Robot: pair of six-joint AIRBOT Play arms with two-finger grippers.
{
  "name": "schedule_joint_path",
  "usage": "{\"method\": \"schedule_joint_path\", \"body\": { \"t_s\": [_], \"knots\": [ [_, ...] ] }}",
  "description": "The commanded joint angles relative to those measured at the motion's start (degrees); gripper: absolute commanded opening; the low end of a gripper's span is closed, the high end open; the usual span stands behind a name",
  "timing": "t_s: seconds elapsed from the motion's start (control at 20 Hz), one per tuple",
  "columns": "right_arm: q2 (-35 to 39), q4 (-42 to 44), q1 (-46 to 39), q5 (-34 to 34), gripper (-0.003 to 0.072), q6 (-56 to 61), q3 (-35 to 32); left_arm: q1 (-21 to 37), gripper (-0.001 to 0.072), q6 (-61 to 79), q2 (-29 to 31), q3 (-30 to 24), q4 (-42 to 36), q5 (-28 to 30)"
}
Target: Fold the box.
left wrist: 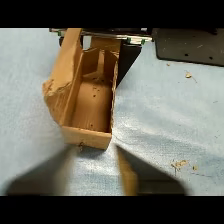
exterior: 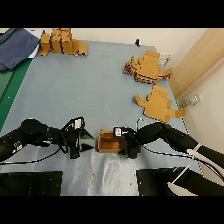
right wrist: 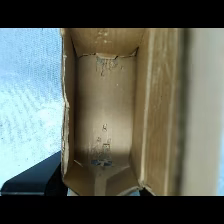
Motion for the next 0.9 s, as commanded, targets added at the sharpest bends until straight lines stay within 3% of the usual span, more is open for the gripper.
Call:
{"method": "schedule_joint_path", "body": {
  "t_s": [0.0, 0.2, 0.4, 0.85],
  "knots": [
    [0.02, -0.37, 0.04, -0.11, 0.0512, 0.0, -0.02, -2.12, 0.0688, 2.64, -4.04, 0.04, -0.66, 5.31],
    [0.02, -0.39, 0.04, -0.11, 0.0512, 0.0, -0.02, -3.61, 0.0707, 2.99, -10.16, 0.17, -1.27, 8.09],
    [0.02, -0.39, 0.04, -0.11, 0.0512, 0.0, -0.02, -3.63, 0.0707, 2.64, -11.8, 1.79, -1.01, 8.55],
    [0.02, -0.39, 0.04, -0.11, 0.0512, 0.0, -0.02, -3.72, 0.0706, 5.57, -14.47, 4.57, -1.25, 2.05]
  ]
}}
